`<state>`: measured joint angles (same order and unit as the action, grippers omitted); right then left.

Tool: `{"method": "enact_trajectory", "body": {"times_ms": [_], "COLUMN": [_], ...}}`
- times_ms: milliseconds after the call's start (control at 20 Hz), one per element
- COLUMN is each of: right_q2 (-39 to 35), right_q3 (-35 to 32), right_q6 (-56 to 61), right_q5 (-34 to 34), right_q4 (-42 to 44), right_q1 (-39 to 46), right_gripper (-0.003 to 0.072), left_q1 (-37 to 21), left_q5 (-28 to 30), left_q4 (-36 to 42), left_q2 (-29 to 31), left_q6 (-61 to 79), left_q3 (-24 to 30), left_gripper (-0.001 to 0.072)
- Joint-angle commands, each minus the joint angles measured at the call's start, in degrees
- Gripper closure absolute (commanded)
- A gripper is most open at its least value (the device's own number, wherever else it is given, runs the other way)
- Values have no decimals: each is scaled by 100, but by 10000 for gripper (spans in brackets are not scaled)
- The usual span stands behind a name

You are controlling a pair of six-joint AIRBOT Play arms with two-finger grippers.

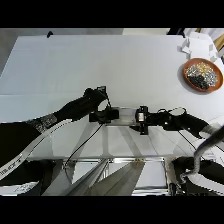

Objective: Fold the box and place the chain.

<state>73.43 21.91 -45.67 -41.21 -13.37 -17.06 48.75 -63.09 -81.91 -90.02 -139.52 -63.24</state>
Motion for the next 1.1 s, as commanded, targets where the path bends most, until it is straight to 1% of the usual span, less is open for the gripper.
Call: {"method": "enact_trajectory", "body": {"times_ms": [0, 100, 150, 250, 400, 500, 750, 800, 850, 1000, 1050], "right_q2": [-4, -4, -4, -4, -4, -4, -4, -4, -4, -4, -4], "right_q3": [0, 0, 0, 0, 0, 0, 0, 0, 0, 0, 0], "right_q6": [15, 15, 15, 15, 15, 15, 15, 15, 15, 15, 15], "right_q5": [2, 2, 2, 2, 2, 2, 2, 4, 2, 2, 4], "right_q4": [9, 9, 9, 9, 11, 9, 9, 9, 9, 9, 9], "right_q1": [-2, -2, -2, -2, -2, -2, -2, -2, -2, -2, -2], "right_gripper": [350, 350, 350, 350, 350, 350, 350, 350, 350, 350, 350], "left_q1": [28, 39, 39, 39, 39, 39, 39, 39, 39, 28, 20], "left_q5": [20, 35, 33, 33, 31, 33, 31, 31, 31, 28, 31], "left_q4": [0, 0, 0, 0, 0, 2, 22, 22, 20, 15, 15], "left_q2": [-15, -28, -28, -28, -28, -26, -13, -2, 22, 118, 151], "left_q6": [-4, 0, 0, 0, 0, 0, 2, 7, 35, 46, 46], "left_q3": [4, 4, 4, 4, 4, 4, 4, 4, 4, 4, 4], "left_gripper": [703, 674, 642, 554, 569, 702, 703, 693, 670, 491, 491]}}
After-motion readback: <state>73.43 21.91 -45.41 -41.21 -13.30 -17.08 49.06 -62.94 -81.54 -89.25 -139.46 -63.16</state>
